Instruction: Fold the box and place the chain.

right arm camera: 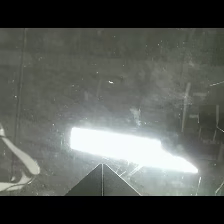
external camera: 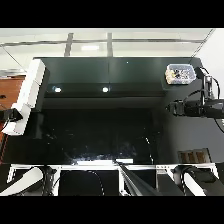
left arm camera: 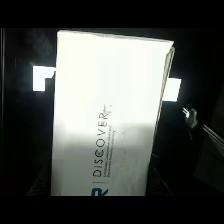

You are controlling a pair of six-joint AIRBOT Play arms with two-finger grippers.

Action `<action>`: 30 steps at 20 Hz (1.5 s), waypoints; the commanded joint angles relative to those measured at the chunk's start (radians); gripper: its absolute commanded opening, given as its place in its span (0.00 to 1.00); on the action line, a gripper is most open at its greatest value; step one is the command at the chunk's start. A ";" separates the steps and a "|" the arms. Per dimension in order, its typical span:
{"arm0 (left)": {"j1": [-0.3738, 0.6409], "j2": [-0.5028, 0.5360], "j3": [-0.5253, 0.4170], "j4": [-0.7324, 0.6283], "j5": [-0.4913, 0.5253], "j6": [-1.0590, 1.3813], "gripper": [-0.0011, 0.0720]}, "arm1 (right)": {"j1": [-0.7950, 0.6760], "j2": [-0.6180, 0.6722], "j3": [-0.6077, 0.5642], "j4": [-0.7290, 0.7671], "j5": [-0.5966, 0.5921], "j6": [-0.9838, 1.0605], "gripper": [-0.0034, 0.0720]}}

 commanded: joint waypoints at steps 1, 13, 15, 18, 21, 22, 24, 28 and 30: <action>0.002 -0.040 0.000 -0.022 0.077 0.030 0.42 | 0.000 0.000 -0.001 0.002 -0.013 0.008 0.06; -0.111 -0.072 0.273 -0.031 -0.002 0.000 0.99 | 0.000 0.000 -0.001 0.004 -0.019 0.029 0.06; -0.147 -0.069 0.394 -0.044 -0.050 -0.143 0.91 | 0.002 0.000 -0.001 0.004 -0.043 0.029 0.06; -0.193 -0.054 0.451 -0.190 -0.153 -0.398 0.05 | 0.061 0.000 -0.031 0.004 -0.180 0.028 0.07; -0.344 0.038 0.305 -0.364 -0.121 -0.307 0.04 | 0.171 -0.016 -0.092 -0.026 -0.379 0.012 0.06; -0.423 0.106 0.214 -0.358 -0.031 -0.301 0.04 | 0.203 -0.028 -0.112 -0.069 -0.456 0.011 0.06; -0.572 0.267 -0.003 -0.302 0.222 -0.282 0.05 | 0.241 -0.052 -0.148 -0.202 -0.579 0.012 0.07; -0.678 0.524 -0.336 -0.241 0.494 -0.290 0.05 | 0.243 -0.079 -0.167 -0.287 -0.570 0.014 0.06; -0.674 0.599 -0.389 -0.238 0.484 -0.289 0.05 | 0.243 -0.079 -0.167 -0.288 -0.570 0.014 0.06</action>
